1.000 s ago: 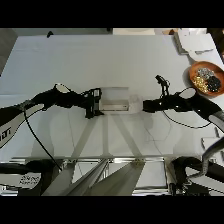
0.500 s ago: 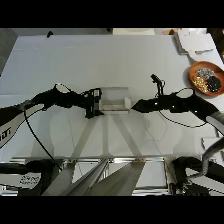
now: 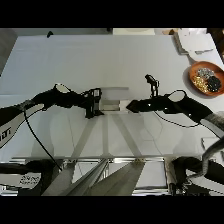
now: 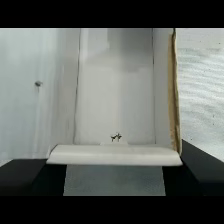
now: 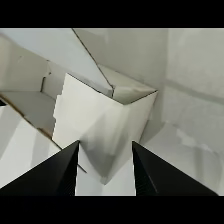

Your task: Fold the box and place the chain.

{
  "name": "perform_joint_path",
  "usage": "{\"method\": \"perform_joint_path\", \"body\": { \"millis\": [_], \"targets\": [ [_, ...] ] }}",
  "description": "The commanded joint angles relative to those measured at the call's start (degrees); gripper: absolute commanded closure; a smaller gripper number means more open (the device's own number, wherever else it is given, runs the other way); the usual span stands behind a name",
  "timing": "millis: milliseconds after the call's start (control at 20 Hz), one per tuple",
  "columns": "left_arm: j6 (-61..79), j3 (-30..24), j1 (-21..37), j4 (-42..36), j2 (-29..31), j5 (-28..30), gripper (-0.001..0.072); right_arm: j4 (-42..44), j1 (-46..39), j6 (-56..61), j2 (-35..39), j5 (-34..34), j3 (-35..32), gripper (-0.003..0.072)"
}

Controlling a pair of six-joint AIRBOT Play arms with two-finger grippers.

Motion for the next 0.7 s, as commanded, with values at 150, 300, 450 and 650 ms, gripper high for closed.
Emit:
{"method": "perform_joint_path", "body": {
  "millis": [150, 300, 450, 650],
  "targets": [
    [0.0, 0.0, 0.0, 0.0, 0.0, 0.0, 0.0498, -6.4, 2.6, 5.1, 0.0, -6.9, 0.0, 0.0324],
    [0.0, 0.0, 0.0, 0.0, 0.0, 0.0, 0.0498, -7.9, 3.7, 8.1, 0.0, -8.3, 0.0, 0.0326],
    [0.0, 0.0, 0.0, 0.0, 0.0, 0.0, 0.0498, -11.7, 5.5, 15.1, 0.0, -11.7, 0.0, 0.0325],
    [0.0, 0.0, 0.0, 0.0, 0.0, 0.0, 0.0498, -13.6, 8.7, 18.2, 0.0, -13.1, 0.0, 0.0325]
  ]
}}
